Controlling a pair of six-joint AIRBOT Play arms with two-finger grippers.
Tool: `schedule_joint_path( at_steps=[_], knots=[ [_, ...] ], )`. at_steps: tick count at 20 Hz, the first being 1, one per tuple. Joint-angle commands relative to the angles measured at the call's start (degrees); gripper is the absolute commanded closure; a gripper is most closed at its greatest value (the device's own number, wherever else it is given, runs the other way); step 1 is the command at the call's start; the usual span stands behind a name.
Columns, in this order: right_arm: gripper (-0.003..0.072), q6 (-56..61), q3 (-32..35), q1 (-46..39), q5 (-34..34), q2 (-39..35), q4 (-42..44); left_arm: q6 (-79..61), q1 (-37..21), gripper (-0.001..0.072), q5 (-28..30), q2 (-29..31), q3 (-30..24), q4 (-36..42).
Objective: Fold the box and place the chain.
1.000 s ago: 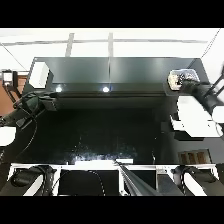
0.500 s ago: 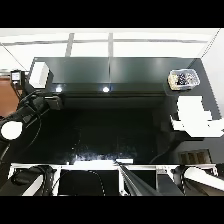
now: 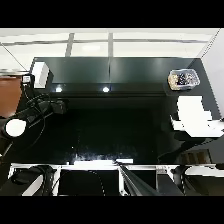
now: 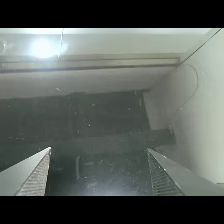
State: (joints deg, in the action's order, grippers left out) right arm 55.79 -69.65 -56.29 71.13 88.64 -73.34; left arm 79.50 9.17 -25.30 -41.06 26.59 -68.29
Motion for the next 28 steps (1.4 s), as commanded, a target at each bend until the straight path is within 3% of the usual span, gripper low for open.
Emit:
schedule_joint_path(
  at_steps=[1, 2, 3, 5, 6, 7, 8, 10, 11, 12, 16, 20, 22, 26, 28],
  knots=[
    [0.0155, -5.77, -0.42, -0.37, 1.75, 1.44, 1.14, 0.0, 0.02, 0.0011, -0.5, -0.09, 0.02, 0.2],
    [0.0157, -6.8, -0.72, -0.37, 1.64, 1.46, 1.33, 0.0, 0.02, 0.0011, -0.52, -0.09, 0.02, 0.2],
    [0.0254, -7.19, -1.2, -0.37, 1.4, 1.46, 1.42, 0.0, 0.02, 0.0011, -0.52, -0.09, 0.02, 0.22],
    [0.0273, -7.65, -1.97, -0.37, -0.04, 1.46, 3.54, 0.04, 0.02, 0.0011, -0.59, -0.09, 0.02, 0.26],
    [0.0318, -9.01, -2.05, -0.33, -0.31, 1.49, 5.62, 0.04, 0.02, 0.0011, -0.7, -0.09, 0.02, 0.48],
    [0.0488, -9.51, -2.05, -0.13, -0.68, 1.55, 6.84, 0.02, 0.02, 0.0011, -0.98, -0.09, 0.02, 0.46],
    [0.0573, -9.62, -2.05, 0.26, -0.83, 1.73, 6.86, 0.02, 0.02, 0.0011, -1.33, -0.09, 0.02, 0.46],
    [0.0564, -9.62, -2.05, 0.85, 0.13, 1.99, 6.6, 0.02, 0.02, 0.0011, -2.47, -0.09, 0.02, 0.46],
    [0.0645, -9.6, -2.05, 1.01, 0.81, 1.99, 6.67, 0.02, 0.02, 0.0011, -2.89, -0.09, 0.02, 0.46],
    [0.0674, -9.6, -2.05, 1.01, 2.23, 1.99, 6.67, 0.02, 0.02, 0.0011, -3.06, -0.09, 0.02, 0.46],
    [0.0674, -9.49, -1.64, 1.05, 8.22, 1.36, 9.44, 0.02, 0.02, 0.0011, -3.04, -0.09, 0.02, 0.44],
    [0.0674, -9.68, 3.67, 3.69, 7.48, -3.74, 16.26, 0.02, 0.02, 0.0011, -3.06, -0.09, 0.02, 0.46],
    [0.0674, -10.88, 7.04, 6.21, 6.58, -6.45, 21.79, 0.02, 0.0, 0.0011, -3.1, -0.09, 0.02, 1.55],
    [0.0675, -11.23, 14.73, 16.41, 4.39, -12.02, 24.68, -3.48, 3.87, 0.001, -5.33, -0.13, 0.02, 2.95],
    [0.0675, -11.72, 22.51, 22.36, -1.99, -18.45, 36.06, -3.48, 7.63, 0.0011, -4.55, -0.2, 0.04, 2.95]
  ],
)
